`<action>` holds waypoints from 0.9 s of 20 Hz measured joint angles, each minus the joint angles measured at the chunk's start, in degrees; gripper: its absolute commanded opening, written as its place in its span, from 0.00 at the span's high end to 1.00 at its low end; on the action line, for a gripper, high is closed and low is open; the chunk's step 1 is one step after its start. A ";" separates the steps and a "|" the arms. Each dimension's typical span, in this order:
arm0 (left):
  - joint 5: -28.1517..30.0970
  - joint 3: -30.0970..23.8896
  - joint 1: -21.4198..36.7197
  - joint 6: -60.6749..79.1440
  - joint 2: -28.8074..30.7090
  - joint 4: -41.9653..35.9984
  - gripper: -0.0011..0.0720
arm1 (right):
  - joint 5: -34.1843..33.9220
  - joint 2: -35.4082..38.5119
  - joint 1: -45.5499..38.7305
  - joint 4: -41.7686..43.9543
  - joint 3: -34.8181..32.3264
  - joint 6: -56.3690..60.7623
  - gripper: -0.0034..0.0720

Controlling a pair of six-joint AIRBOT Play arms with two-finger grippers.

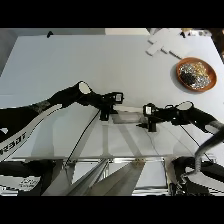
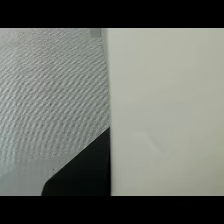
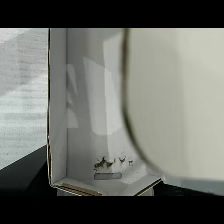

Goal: Fold the box and place the chain.

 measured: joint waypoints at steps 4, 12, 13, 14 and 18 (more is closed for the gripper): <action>2.01 0.02 0.17 -0.46 0.26 0.42 0.26 | 0.09 0.00 0.00 -0.02 -0.02 -0.02 0.42; 0.31 0.00 0.26 -3.06 6.36 5.46 0.25 | 0.26 0.00 0.02 -0.11 -0.07 0.00 0.42; -0.24 0.00 0.31 -4.48 7.50 7.30 0.25 | 0.22 0.00 0.02 -0.09 -0.07 0.00 0.42; -0.96 0.00 0.28 -6.40 8.68 9.68 0.25 | 0.17 0.00 0.02 -0.07 -0.07 0.00 0.42; -5.42 0.00 0.28 -14.45 13.90 17.79 0.40 | 0.09 0.00 0.02 -0.02 -0.09 0.00 0.42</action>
